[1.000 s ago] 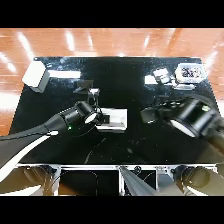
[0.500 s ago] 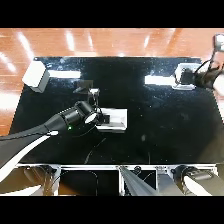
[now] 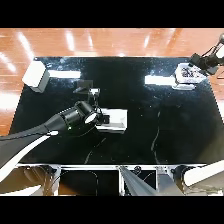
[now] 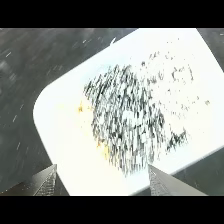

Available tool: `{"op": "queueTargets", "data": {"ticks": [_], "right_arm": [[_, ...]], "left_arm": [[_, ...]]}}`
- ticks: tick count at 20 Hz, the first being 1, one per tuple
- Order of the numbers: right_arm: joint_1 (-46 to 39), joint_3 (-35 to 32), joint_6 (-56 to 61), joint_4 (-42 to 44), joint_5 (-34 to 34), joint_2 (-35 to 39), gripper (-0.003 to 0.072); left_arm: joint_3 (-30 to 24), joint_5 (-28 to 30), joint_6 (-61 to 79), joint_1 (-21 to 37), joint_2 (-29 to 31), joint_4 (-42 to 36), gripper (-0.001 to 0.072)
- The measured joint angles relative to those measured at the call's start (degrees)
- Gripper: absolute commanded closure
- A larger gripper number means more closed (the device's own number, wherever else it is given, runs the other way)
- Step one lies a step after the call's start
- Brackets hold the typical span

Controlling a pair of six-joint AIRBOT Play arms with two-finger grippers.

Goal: Fold the box and place the chain.

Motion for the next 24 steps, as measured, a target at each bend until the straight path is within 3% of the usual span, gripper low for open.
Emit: {"op": "queueTargets", "data": {"ticks": [3,6,9,11,19,20,22,23,24], "right_arm": [[-1.11,7.63,0.07,1.88,1.97,-7.17,-0.0034],[-1.51,11.1,0.35,2.89,2.38,-11.23,-0.0034],[-1.7,12.52,0.59,3.26,2.47,-13.7,-0.0034],[-1.75,12.92,0.63,3.34,2.1,-14.56,0.0082],[-2.47,13.38,0.9,5.03,2.21,-15.5,0.0083],[-2.51,13.38,0.9,5.18,2.19,-15.52,0.0128],[-2.54,13.38,0.98,5.2,2.62,-15.58,0.0554],[-2.6,13.38,0.98,5.46,2.84,-15.54,0.0655],[-2.6,13.38,0.24,5.68,2.67,-15.54,0.0655]], "left_arm": [[0.0,0.0,0.04,0.02,0.0,0.02,0.069],[0.0,0.07,0.04,0.02,0.0,0.02,0.069],[0.0,0.22,0.02,0.02,0.0,0.02,0.069],[0.0,0.22,0.02,0.02,0.0,0.02,0.069],[0.0,0.17,0.02,0.02,0.0,0.0,0.069],[0.0,0.2,0.02,0.02,0.0,0.0,0.069],[0.0,0.17,0.0,0.02,0.0,0.0,0.069],[0.0,0.17,0.0,0.02,0.0,0.0,0.069],[0.0,0.17,0.0,0.02,0.0,0.0,0.069]]}}
